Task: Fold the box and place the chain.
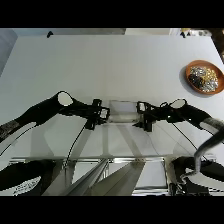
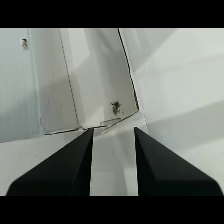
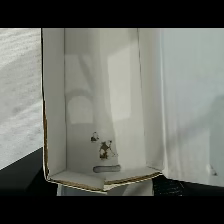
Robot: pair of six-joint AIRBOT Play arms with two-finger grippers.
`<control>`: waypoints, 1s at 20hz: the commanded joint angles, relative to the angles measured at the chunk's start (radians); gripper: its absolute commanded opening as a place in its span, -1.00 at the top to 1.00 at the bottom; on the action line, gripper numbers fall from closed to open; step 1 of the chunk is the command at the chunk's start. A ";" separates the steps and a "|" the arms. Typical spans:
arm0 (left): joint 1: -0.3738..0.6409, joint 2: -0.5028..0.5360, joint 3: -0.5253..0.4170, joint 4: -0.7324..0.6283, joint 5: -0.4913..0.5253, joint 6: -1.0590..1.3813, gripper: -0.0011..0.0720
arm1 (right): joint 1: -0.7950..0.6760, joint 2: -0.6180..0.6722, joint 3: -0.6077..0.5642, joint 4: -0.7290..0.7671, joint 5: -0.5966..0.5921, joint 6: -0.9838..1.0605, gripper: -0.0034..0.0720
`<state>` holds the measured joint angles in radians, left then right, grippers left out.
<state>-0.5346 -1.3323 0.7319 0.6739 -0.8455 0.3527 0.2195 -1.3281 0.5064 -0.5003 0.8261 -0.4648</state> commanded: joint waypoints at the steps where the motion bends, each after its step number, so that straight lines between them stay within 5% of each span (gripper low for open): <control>1: -0.009 -0.001 0.000 -0.011 0.029 -0.058 0.23 | 0.000 0.000 0.001 0.000 0.000 0.000 0.12; 10: -0.009 -0.001 0.000 0.037 0.079 -0.381 0.23 | 0.000 0.000 0.001 0.000 0.000 0.000 0.12; 20: -0.047 -0.043 0.000 0.024 0.108 -0.262 0.44 | 0.000 0.000 0.001 0.000 0.001 0.000 0.12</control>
